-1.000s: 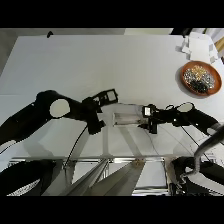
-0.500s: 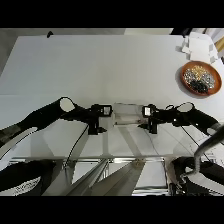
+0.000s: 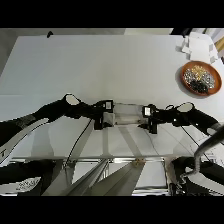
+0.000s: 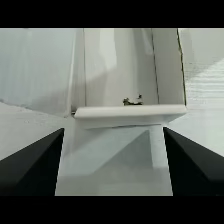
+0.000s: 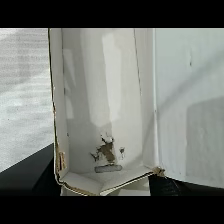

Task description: Fold the box and place the chain.

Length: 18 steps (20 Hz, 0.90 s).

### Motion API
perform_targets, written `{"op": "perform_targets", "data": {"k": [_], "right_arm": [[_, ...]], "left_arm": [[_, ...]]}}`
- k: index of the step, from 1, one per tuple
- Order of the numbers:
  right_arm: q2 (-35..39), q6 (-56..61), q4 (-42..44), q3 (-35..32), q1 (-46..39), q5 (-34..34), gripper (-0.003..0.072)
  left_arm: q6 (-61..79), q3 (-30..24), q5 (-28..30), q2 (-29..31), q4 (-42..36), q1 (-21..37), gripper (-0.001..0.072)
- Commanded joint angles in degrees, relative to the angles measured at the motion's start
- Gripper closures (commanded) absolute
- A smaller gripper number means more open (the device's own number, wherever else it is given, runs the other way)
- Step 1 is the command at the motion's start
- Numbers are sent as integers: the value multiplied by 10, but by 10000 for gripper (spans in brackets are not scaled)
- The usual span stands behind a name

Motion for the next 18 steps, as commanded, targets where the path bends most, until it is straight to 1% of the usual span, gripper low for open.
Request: {"op": "perform_targets", "data": {"k": [1,9,15,18], "right_arm": [[0,0,0,0,0,0,276],[0,0,0,0,0,0,276],[0,0,0,0,0,0,276],[0,0,0,0,0,0,276]], "left_arm": [[8,4,-4,-6,-8,-4,8],[10,4,4,-7,-4,-10,8],[22,4,17,-11,-6,-29,10],[22,4,25,-19,-25,-36,12]]}}
